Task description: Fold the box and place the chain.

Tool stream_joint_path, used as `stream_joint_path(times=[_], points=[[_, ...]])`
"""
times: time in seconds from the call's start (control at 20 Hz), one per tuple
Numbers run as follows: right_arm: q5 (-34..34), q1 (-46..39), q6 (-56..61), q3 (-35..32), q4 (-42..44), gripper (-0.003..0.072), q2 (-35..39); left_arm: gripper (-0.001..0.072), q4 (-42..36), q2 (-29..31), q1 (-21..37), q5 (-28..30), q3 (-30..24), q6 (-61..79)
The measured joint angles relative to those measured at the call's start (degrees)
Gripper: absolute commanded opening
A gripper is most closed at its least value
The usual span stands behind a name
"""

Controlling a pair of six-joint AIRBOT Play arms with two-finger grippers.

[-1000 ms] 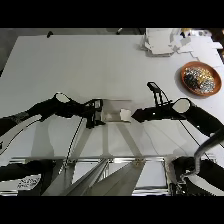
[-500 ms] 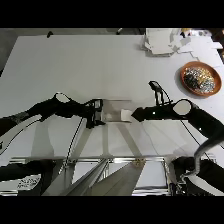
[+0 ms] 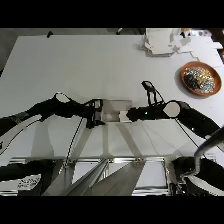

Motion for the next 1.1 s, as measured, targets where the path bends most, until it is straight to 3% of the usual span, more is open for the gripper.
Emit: stream_joint_path(times=[0.05, 0.25, 1.1], points=[[0.76, 0.74, 2.40, 0.66, -3.06, 0.0394, -0.17, 0.0204, 0.00, 0.00, 0.00, -0.02, 0.00, 0.00], [3.58, 3.04, 8.94, 2.95, -11.56, 0.0397, -1.01, 0.0204, 0.00, 0.00, 0.00, 0.00, 0.00, 0.00], [16.90, 10.36, 28.24, 16.00, -26.91, 0.0333, -11.65, 0.0204, 0.00, 0.00, 0.00, 0.00, 0.00, 0.00]])
